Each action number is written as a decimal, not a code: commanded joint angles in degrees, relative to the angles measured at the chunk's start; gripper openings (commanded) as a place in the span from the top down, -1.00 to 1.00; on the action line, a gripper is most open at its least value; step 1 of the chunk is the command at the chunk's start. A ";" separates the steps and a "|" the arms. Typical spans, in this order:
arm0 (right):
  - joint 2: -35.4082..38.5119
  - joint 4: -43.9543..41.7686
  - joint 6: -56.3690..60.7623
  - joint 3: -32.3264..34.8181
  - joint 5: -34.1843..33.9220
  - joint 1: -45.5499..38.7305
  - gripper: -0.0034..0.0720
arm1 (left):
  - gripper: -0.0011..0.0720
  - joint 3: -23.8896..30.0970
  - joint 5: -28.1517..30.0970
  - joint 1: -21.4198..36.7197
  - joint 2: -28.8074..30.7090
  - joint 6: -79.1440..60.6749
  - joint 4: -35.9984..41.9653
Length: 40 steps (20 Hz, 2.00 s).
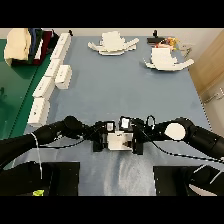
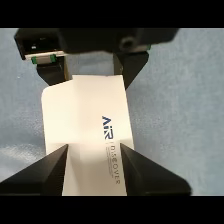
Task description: Fold the box.
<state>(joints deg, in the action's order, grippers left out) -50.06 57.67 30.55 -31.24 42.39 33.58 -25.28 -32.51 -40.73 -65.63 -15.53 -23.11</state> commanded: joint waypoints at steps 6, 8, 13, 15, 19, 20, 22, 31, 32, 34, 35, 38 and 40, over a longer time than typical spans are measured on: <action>0.02 3.34 -2.10 -0.07 0.17 4.00 -0.48 | 0.14 -0.02 -0.02 0.00 0.00 -0.07 0.00; -0.15 8.61 -2.12 -0.04 -0.63 5.77 -0.48 | 0.14 -0.02 -0.02 0.00 0.00 -0.07 0.00; -1.03 15.41 -2.10 -0.07 -4.33 7.15 -0.48 | 0.14 -0.02 -0.02 0.02 0.00 -0.07 0.00; -0.98 17.22 -2.10 -0.07 -6.10 7.58 -0.48 | 0.14 -0.02 -0.02 0.00 0.00 -0.07 0.00; -0.13 17.40 -2.12 -0.24 -6.38 7.58 -0.48 | 0.14 -0.02 -0.02 0.00 0.00 -0.07 -0.02; 0.46 17.40 -2.12 -0.22 -6.32 7.58 -0.48 | 0.14 -0.02 -0.02 0.00 0.00 -0.07 -0.02; 1.68 17.44 -2.12 -0.22 -6.32 7.58 -0.48 | 0.14 -0.02 -0.02 0.00 0.00 -0.07 0.00; 3.50 19.91 -2.12 -0.24 -6.73 7.58 -0.48 | 0.14 -0.02 -0.02 0.02 0.00 -0.07 0.00; 3.54 19.91 -2.10 -0.24 -6.71 7.58 -0.48 | 0.14 -0.02 -0.02 0.00 0.00 -0.07 -0.02; 3.43 19.91 -2.12 -0.22 -6.71 7.58 -0.42 | 0.14 -0.02 -0.02 0.02 0.00 -0.07 0.00; 3.19 19.89 -2.12 -0.22 -6.69 7.58 -0.42 | 0.14 -0.02 -0.02 0.00 0.00 -0.07 -0.02; 1.42 18.95 -2.14 -0.22 -6.36 7.58 0.18 | 0.14 -0.02 -0.02 0.00 0.00 -0.07 -0.02; 0.92 16.63 -2.73 -0.22 -5.75 7.58 0.19 | 0.14 -0.02 -0.02 0.00 0.00 -0.07 -0.02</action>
<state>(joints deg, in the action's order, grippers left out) -48.31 76.62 28.32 -31.42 36.07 41.19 -25.28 -32.36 -40.71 -65.63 -15.53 -23.09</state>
